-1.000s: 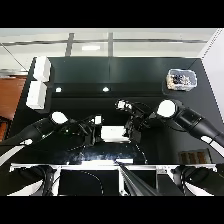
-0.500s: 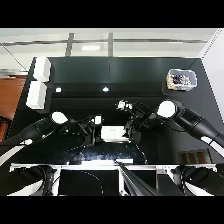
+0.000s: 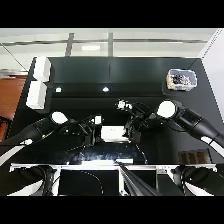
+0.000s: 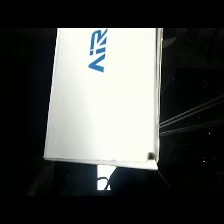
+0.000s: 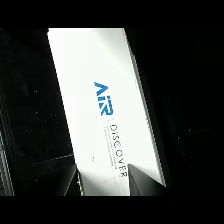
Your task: Fold the box and place the chain.
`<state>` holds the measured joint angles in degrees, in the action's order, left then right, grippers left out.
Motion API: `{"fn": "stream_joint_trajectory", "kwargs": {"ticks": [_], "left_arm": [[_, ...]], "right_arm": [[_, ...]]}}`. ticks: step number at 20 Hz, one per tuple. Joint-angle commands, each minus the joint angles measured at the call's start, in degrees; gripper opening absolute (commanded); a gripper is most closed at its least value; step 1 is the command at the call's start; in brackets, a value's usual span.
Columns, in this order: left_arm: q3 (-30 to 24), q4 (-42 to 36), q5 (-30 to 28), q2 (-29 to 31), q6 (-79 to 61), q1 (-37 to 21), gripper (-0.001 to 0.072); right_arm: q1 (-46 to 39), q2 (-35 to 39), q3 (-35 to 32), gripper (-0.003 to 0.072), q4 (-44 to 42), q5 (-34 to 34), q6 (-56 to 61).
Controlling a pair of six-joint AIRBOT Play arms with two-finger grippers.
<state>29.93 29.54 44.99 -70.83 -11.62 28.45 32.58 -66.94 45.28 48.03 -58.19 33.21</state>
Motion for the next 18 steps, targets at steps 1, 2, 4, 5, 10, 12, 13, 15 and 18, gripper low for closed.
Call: {"fn": "stream_joint_trajectory", "kwargs": {"ticks": [1, 2, 4, 5, 10, 12, 13, 15, 18], "left_arm": [[0.04, 0.00, -0.02, -0.02, -0.02, 0.04, 0.0378], [0.04, 0.00, -0.02, -0.02, -0.02, 0.04, 0.0378], [0.04, 0.00, -0.02, -0.02, -0.02, 0.04, 0.0378], [0.04, 0.00, -0.02, -0.02, -0.02, 0.04, 0.0378], [0.04, 0.00, -0.02, -0.02, -0.02, 0.04, 0.0378], [0.04, 0.00, -0.02, -0.02, -0.02, 0.04, 0.0378], [0.04, 0.00, -0.02, -0.02, -0.02, 0.04, 0.0379], [0.04, 0.00, -0.02, -0.02, -0.02, 0.04, 0.0378], [0.04, 0.00, -0.02, -0.02, -0.02, 0.04, 0.0379]], "right_arm": [[0.04, 0.02, 0.07, 0.0339, -0.92, 0.42, 0.02], [0.02, 0.02, 0.07, 0.0339, -0.98, 0.42, 0.02], [0.02, 0.02, 0.20, 0.0339, -1.01, 0.46, 0.02], [0.02, 0.02, 0.48, 0.0339, -1.03, 0.50, 0.02], [0.04, 0.02, 1.27, 0.0339, -0.83, 0.61, 0.02], [0.04, 0.02, 1.27, 0.0338, -0.81, 0.61, 0.02], [0.04, 0.00, 1.25, 0.0337, -0.81, 0.68, 0.02], [0.04, 0.00, 1.25, 0.0250, -0.81, 0.70, 0.02], [0.04, 0.00, 1.25, 0.0251, -0.81, 0.61, 0.02]]}}
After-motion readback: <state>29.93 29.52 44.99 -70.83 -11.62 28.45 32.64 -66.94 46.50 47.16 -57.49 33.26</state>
